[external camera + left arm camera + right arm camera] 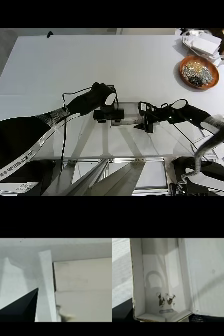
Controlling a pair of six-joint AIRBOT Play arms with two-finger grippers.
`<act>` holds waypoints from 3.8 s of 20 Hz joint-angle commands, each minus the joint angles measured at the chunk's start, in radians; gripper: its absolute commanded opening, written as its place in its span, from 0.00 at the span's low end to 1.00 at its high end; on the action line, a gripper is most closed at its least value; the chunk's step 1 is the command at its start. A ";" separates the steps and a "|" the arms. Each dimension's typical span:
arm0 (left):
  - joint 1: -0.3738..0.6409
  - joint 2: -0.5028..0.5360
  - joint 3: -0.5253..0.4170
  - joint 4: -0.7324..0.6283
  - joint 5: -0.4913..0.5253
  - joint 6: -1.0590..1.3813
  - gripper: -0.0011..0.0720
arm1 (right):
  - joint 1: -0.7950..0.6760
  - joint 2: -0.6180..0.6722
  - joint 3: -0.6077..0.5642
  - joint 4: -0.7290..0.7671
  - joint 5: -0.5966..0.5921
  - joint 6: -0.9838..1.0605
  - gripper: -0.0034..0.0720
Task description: Fold the box and place the chain.
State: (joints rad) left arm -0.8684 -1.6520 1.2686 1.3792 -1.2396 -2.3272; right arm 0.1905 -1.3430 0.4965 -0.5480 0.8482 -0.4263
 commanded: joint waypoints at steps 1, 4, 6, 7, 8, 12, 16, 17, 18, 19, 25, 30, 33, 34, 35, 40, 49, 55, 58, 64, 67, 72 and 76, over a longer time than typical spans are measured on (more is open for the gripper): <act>-0.014 -0.015 0.001 0.021 0.006 -0.010 0.70 | -0.001 0.001 0.001 -0.001 0.001 -0.002 0.47; -0.036 -0.035 0.001 0.022 0.008 -0.010 0.56 | -0.001 0.001 0.001 -0.001 0.000 -0.002 0.47; -0.036 -0.033 0.001 0.024 0.007 -0.010 0.37 | -0.001 0.001 0.001 -0.001 0.000 -0.002 0.47; -0.035 -0.029 0.001 0.025 0.006 -0.010 0.35 | -0.001 0.001 0.001 -0.001 0.000 -0.002 0.47; -0.035 -0.026 0.001 0.025 0.004 -0.010 0.24 | -0.001 0.001 0.001 -0.001 0.000 -0.002 0.47; -0.040 -0.026 0.001 0.025 0.001 -0.011 0.03 | -0.001 0.001 0.001 -0.001 0.000 -0.002 0.47; -0.042 -0.009 0.001 0.024 0.001 0.002 0.26 | -0.001 0.001 0.001 -0.001 0.001 -0.002 0.47; -0.040 0.005 0.001 0.024 0.001 0.033 0.34 | -0.001 0.001 0.001 -0.001 0.000 -0.002 0.47; -0.035 0.023 0.001 0.023 0.000 0.090 0.48 | -0.001 0.001 0.001 -0.001 0.000 -0.002 0.47; -0.029 0.043 0.001 0.021 0.000 0.150 0.53 | -0.001 0.001 0.001 -0.001 0.001 -0.002 0.47; 0.036 0.205 -0.016 0.016 -0.056 0.782 0.94 | -0.001 0.001 0.001 -0.001 0.001 -0.002 0.47; 0.092 0.411 -0.232 -0.068 0.055 1.628 0.96 | -0.001 0.001 0.001 -0.001 0.001 -0.002 0.47; 0.134 0.522 -0.454 -0.240 0.316 1.974 0.97 | -0.001 0.001 0.001 -0.001 0.001 -0.002 0.47; 0.168 0.520 -0.503 -0.333 0.345 2.056 0.97 | -0.001 0.001 0.001 -0.001 0.001 -0.002 0.47; 0.207 0.502 -0.543 -0.404 0.356 2.118 0.97 | -0.001 0.001 0.001 -0.001 0.001 -0.002 0.47; 0.303 0.362 -0.568 -0.491 0.377 2.208 0.98 | -0.001 0.001 0.001 -0.001 0.000 -0.002 0.47; 0.320 0.312 -0.566 -0.737 0.431 2.485 0.98 | -0.001 0.001 0.001 -0.001 0.000 -0.002 0.47; 0.359 0.262 -0.566 -0.834 0.364 2.559 0.98 | -0.001 0.001 0.001 -0.001 0.000 -0.002 0.47; 0.355 0.226 -0.566 -0.848 0.346 2.580 0.98 | -0.001 0.001 0.001 -0.001 0.000 -0.002 0.47; 0.332 0.221 -0.566 -0.866 0.385 2.589 0.98 | -0.001 0.001 0.001 -0.001 0.000 -0.001 0.47; 0.331 0.221 -0.566 -0.896 0.399 2.589 0.98 | -0.001 0.001 0.001 -0.001 0.001 -0.002 0.47; 0.331 0.222 -0.566 -0.901 0.399 2.588 0.98 | -0.001 0.001 0.001 -0.001 0.001 -0.002 0.47; 0.331 0.222 -0.566 -0.892 0.414 2.539 0.98 | -0.001 0.001 0.001 -0.001 0.001 -0.002 0.47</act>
State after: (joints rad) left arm -0.5373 -1.4303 0.7029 0.4839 -0.8379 0.2420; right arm 0.1898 -1.3430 0.4969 -0.5484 0.8471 -0.4263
